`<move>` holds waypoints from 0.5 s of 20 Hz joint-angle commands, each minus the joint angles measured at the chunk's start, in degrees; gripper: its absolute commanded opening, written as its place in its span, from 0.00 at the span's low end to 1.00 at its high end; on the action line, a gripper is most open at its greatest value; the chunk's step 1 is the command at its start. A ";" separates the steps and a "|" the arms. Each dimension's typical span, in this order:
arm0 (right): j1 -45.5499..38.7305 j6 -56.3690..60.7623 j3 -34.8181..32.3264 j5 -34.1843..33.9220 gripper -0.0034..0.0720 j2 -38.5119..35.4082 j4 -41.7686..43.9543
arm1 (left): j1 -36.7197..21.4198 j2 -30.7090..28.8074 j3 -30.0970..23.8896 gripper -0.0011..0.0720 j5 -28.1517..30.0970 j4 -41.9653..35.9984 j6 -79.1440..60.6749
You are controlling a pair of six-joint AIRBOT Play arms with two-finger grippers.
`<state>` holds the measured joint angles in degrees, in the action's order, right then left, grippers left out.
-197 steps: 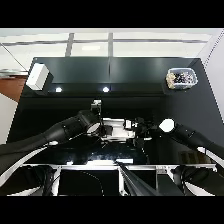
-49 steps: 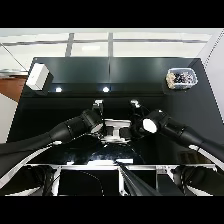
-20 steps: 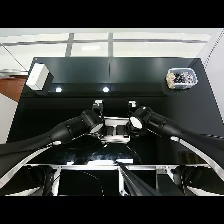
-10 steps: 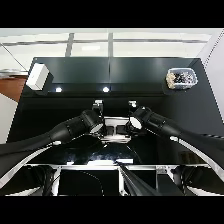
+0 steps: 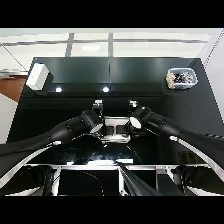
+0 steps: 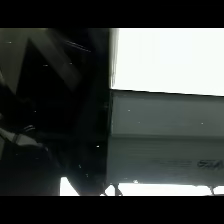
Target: Fold the box and place the chain.
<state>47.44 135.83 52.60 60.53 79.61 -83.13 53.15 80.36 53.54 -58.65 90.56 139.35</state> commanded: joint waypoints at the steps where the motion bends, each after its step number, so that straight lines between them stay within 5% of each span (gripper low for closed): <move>1: 0.04 -2.54 1.79 3.82 0.62 -0.17 -1.11 | 0.00 -0.02 0.00 0.05 -0.17 0.00 -0.02; 10: -2.47 -17.59 10.64 19.58 0.64 -13.51 -6.86 | 0.00 -0.02 0.00 0.05 -0.39 0.00 -0.02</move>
